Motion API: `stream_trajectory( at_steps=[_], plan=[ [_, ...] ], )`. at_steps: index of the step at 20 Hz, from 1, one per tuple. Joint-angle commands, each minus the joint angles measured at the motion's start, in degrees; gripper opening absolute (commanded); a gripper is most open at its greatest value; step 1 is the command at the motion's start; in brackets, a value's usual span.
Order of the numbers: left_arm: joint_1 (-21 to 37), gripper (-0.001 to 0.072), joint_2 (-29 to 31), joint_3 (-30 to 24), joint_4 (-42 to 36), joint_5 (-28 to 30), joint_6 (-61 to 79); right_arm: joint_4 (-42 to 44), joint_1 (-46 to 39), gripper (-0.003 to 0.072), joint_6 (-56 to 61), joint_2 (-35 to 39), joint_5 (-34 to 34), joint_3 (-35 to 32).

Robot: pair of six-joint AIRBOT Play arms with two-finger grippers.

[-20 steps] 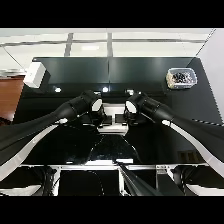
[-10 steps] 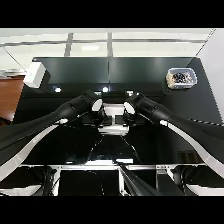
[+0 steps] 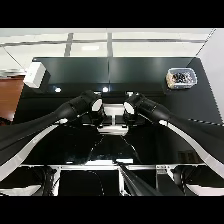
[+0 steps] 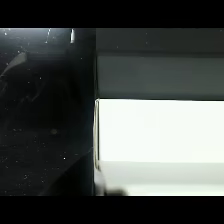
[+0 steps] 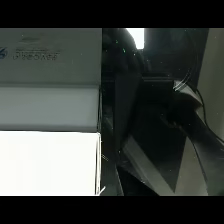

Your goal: Fold the box and place the chain.

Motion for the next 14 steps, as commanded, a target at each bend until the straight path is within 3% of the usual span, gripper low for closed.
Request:
stream_trajectory(
  at_steps=[1, 9, 10, 11, 12, 14],
  plan=[
    [0.02, 0.0028, 0.00, 0.02, -0.11, -0.04, 0.02, 0.48, -0.33, 0.0037, 0.00, -0.11, -0.20, 0.07],
    [0.02, 0.0028, 0.00, 0.02, -0.09, 0.07, 0.00, 0.85, -0.31, 0.0014, -0.74, -0.09, 0.09, 0.07],
    [0.02, 0.0028, 0.00, 0.02, -0.09, 0.11, 0.00, 0.66, -0.31, 0.0032, -0.79, -0.09, 0.07, 0.07],
    [0.02, 0.0028, 0.00, 0.02, -0.07, 0.17, 0.00, 0.46, -0.31, 0.0204, -0.79, -0.09, 0.13, 0.07],
    [0.02, 0.0027, 0.00, 0.02, -0.07, 0.17, 0.00, 0.46, -0.31, 0.0254, -0.85, -0.09, 0.20, 0.07],
    [0.02, 0.0028, 0.00, 0.02, -0.09, 0.11, 0.00, 0.46, -0.31, 0.0254, -1.16, -0.09, 0.24, 0.07]
  ],
)
